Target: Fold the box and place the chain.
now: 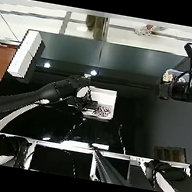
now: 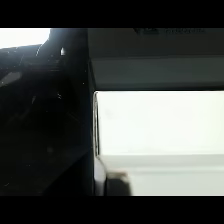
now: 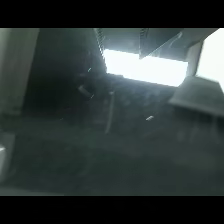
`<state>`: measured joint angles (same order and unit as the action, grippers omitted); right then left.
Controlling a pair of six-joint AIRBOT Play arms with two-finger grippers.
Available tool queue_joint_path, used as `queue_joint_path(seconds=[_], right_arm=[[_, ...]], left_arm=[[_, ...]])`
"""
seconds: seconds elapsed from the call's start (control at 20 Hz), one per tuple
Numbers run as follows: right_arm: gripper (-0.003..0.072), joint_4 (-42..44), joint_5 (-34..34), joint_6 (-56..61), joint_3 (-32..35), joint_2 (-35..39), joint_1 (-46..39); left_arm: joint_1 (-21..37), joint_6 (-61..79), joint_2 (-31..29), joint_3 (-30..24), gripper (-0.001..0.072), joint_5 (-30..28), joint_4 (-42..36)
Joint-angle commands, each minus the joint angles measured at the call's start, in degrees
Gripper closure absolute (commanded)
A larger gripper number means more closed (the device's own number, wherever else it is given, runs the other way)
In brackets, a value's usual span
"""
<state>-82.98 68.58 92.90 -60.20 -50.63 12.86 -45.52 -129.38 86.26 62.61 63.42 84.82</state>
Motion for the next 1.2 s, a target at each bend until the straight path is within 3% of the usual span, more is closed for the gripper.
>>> queue_joint_path(seconds=[0.0,0.25,0.3,0.4,0.45,0.65,0.85,0.9,1.0,1.05,1.15], right_arm=[[0.0415,-1.0,-6.7,0.3,5.4,1.2,-1.1],[0.0415,0.0,-7.9,0.3,10.8,1.2,-1.1],[0.0415,0.3,-8.2,0.3,11.2,1.2,-1.1],[0.0415,1.1,-8.9,0.3,11.5,1.2,-1.1],[0.0415,1.9,-9.2,0.3,11.5,1.2,-1.1],[0.0415,4.1,-9.1,0.3,11.5,1.2,-1.1],[0.0415,3.9,-8.0,0.3,11.5,1.2,-1.1],[0.0415,3.9,-7.8,0.3,11.5,1.2,-1.1],[0.0415,3.9,-7.3,0.7,11.5,1.2,-1.1],[0.0415,3.9,-7.0,1.4,11.5,1.2,-1.1],[0.0415,4.0,-6.7,2.6,11.5,1.2,-1.1]], left_arm=[[0.0,0.3,0.0,0.0,0.0682,-0.2,0.2],[0.0,0.0,-0.9,0.0,0.0679,0.1,-0.5],[0.0,-0.1,-1.2,0.0,0.063,0.1,-0.4],[0.0,-1.6,-1.7,0.4,0.0221,0.2,0.2],[0.0,-1.6,-2.1,0.9,0.0194,0.1,0.3],[0.1,1.3,-7.2,3.1,0.0193,-0.3,6.5],[1.0,10.3,-16.7,1.9,0.0193,3.9,17.3],[3.3,10.4,-19.1,0.4,0.0193,5.0,20.9],[12.0,11.0,-22.8,-3.8,0.0193,3.8,20.2],[17.1,12.0,-24.3,-6.3,0.0194,1.7,17.4],[27.7,21.0,-26.3,-12.0,0.0194,-6.4,2.3]])
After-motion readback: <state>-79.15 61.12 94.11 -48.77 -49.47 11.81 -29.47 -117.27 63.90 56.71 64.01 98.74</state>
